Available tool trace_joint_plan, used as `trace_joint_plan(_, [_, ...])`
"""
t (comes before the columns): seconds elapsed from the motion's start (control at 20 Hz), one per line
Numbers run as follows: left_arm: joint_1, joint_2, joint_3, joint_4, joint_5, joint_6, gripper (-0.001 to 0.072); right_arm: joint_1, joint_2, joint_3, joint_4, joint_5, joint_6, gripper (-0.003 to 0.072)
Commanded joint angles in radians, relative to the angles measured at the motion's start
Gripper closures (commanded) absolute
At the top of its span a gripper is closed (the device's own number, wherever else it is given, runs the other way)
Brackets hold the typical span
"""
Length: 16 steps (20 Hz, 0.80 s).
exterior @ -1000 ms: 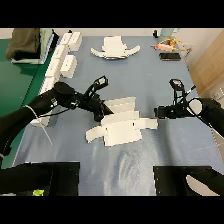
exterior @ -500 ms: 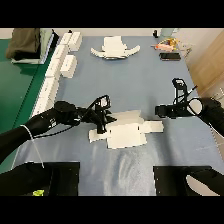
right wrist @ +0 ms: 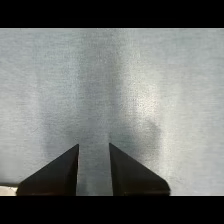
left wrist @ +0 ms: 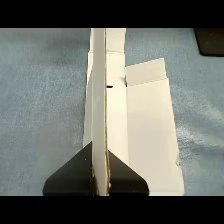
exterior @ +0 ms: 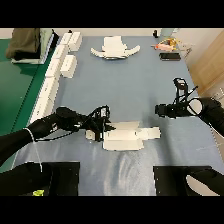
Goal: Fold the box.
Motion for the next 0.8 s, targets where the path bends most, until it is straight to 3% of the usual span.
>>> trace_joint_plan(0.0, [0.0,-0.002,-0.004,0.023,-0.024,-0.024,0.0694,0.0,0.001,0.001,0.002,-0.002,0.006,0.0384])
trace_joint_plan(0.2, [0.0,-0.001,0.004,0.031,-0.039,-0.122,0.0695,0.0,0.001,0.001,0.002,-0.001,0.006,0.0384])
trace_joint_plan(0.5, [0.002,0.033,0.115,0.301,-0.079,-0.416,0.0695,0.0,0.001,0.001,0.002,-0.001,0.006,0.0384])
trace_joint_plan(0.75, [-0.005,0.032,0.127,0.296,-0.118,-0.41,0.0695,0.0,0.001,0.001,0.002,-0.002,0.006,0.0384])
